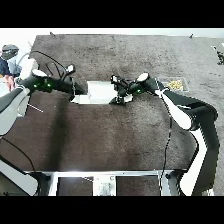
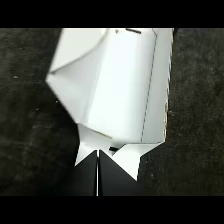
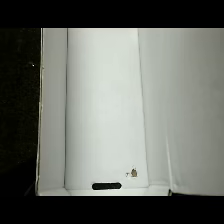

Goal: Fold the box and place the chain.

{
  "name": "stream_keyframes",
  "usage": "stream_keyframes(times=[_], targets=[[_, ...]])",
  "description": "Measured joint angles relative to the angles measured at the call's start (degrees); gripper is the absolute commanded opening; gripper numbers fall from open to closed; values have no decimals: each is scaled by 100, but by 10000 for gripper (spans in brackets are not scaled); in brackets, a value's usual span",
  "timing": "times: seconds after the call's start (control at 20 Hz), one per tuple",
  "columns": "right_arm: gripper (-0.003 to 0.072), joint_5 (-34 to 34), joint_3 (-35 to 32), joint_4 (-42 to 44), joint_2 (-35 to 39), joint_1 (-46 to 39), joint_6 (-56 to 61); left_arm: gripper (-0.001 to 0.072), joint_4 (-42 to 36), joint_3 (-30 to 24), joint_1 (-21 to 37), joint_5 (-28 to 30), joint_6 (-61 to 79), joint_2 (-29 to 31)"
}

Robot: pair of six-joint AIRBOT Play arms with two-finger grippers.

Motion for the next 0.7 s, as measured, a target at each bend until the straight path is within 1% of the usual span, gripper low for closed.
stream_keyframes(times=[0.1,0.25,0.45,0.55,0.7], targets=[[473,0,0,0,0,0,0,9,46,0,170,-37,-610,267],[473,0,0,2,0,0,0,10,192,2,494,9,-2009,586],[473,-2,0,2,0,0,2,11,584,-42,970,120,-4203,732],[473,-2,0,2,0,0,2,11,802,-109,1123,140,-5086,761],[473,-2,0,2,0,0,2,10,1021,-317,1185,179,-5897,778]])
